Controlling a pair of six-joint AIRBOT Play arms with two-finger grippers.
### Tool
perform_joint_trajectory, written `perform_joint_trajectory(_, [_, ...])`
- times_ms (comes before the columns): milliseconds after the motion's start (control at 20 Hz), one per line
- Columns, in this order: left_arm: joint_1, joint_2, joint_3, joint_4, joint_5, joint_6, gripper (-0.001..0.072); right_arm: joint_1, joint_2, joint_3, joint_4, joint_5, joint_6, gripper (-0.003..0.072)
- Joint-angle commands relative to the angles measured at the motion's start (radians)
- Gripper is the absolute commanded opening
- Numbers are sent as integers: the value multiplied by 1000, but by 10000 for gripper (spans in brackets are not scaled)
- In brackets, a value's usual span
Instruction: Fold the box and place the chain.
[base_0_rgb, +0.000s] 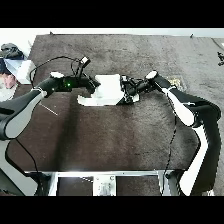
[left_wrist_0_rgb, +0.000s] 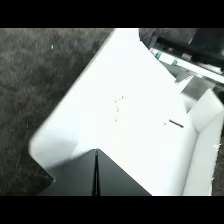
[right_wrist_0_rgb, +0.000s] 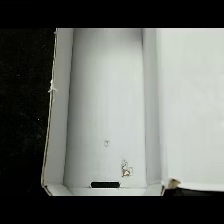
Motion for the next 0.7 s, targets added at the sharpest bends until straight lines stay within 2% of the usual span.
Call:
perform_joint_trajectory(0, [1, -18, 3, 46, 21, -21, 9, 0, 0, 1, 0, 0, -1, 430])
perform_joint_trajectory(100, [1, -30, 3, 105, 53, -56, 9, 0, 0, 1, 0, 0, -1, 430])
perform_joint_trajectory(650, [9, -29, 15, 111, 54, -34, 10, 0, 0, 1, 0, 0, -1, 431])
